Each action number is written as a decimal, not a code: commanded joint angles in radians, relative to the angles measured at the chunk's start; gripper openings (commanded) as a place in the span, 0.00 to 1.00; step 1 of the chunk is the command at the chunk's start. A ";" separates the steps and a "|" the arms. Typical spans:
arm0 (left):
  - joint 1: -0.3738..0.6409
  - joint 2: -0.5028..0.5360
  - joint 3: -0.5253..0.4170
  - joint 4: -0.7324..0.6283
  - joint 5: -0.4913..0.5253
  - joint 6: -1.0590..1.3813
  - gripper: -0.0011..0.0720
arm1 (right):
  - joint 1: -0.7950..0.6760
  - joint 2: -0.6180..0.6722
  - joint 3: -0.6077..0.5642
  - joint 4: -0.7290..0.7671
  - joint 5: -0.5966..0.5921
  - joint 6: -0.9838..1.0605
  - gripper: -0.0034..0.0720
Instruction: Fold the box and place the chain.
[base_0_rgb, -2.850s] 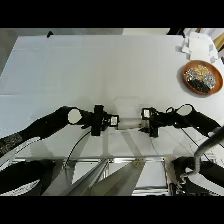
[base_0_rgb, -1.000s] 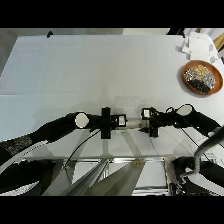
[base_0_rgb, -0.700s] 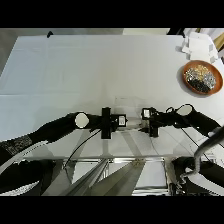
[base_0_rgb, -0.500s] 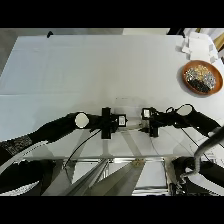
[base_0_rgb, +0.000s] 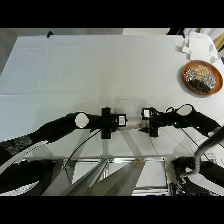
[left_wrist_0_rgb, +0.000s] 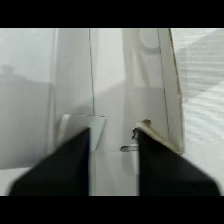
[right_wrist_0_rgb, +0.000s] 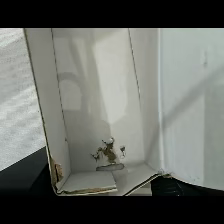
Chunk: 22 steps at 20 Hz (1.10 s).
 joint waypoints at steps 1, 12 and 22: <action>0.000 0.002 0.000 0.002 -0.016 0.002 0.11 | 0.000 0.000 0.001 0.000 0.000 0.000 0.58; 0.104 0.190 0.000 0.264 -0.240 -0.351 0.02 | 0.000 0.001 0.001 0.000 0.000 0.000 0.58; 0.371 0.402 -0.023 0.515 -0.449 -1.132 0.02 | 0.000 0.001 0.001 0.000 0.000 0.000 0.58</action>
